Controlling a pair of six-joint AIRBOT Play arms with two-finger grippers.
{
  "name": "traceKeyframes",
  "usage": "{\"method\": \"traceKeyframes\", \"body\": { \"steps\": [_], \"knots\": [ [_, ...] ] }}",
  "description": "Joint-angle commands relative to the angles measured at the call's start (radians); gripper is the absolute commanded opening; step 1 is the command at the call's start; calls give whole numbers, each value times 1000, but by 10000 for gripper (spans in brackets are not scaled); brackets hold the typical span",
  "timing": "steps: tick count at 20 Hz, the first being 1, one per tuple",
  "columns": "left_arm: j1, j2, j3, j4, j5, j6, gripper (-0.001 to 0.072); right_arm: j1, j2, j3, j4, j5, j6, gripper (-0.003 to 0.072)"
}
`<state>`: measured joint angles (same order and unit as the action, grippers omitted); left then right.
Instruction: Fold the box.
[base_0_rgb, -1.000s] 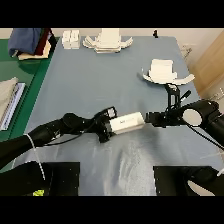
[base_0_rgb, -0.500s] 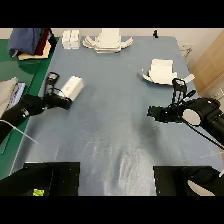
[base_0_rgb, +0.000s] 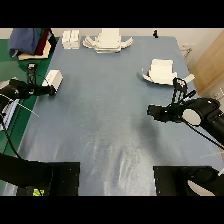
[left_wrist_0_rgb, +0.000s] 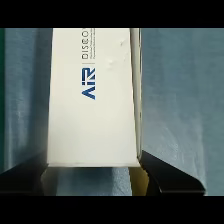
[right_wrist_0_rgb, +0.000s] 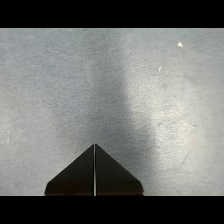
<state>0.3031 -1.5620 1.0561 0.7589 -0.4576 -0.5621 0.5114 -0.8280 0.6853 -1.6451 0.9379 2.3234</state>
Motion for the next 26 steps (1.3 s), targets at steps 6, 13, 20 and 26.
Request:
{"method": "traceKeyframes", "body": {
  "steps": [6, 13, 20, 26],
  "knots": [
    [8, -140, 119, 0, 65, -14, 523, 0, 0, 1, 12, -25, 18, 6],
    [8, -140, 119, 1, 35, -14, 523, 0, 0, 1, 18, -31, 26, 6],
    [16, -122, 119, 37, -27, -15, 699, 0, 0, 1, 34, -31, 26, 7],
    [108, 48, 119, 393, -364, -224, 698, 0, 0, 1, 77, -30, 10, 7]
  ]
}}
